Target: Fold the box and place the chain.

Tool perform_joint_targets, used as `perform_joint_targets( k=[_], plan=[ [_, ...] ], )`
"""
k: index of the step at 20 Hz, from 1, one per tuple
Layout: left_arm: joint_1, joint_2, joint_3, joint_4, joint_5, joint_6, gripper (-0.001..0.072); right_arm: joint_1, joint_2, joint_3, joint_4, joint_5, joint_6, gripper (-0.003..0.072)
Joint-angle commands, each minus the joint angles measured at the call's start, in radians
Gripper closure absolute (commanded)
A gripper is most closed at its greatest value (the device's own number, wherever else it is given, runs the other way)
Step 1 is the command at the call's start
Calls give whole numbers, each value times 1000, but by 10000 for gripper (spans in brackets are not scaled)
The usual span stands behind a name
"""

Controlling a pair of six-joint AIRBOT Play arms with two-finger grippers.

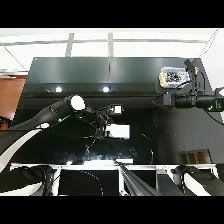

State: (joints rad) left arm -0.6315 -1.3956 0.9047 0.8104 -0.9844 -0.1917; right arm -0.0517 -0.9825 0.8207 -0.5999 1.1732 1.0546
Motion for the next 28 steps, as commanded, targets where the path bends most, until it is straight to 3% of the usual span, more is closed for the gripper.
perform_joint_targets(
  k=[1, 24, 28],
  plan=[
    [9, 11, 1, 12, 13, 0, 1, 0, 1, 1, 0, 1, 0, 672],
    [-10, 76, -20, 73, 17, -75, 0, 0, 1, 0, 0, 1, 0, 671],
    [-44, 73, -21, 134, 69, -137, -1, 0, 1, 1, 0, 1, 0, 671]
  ],
)
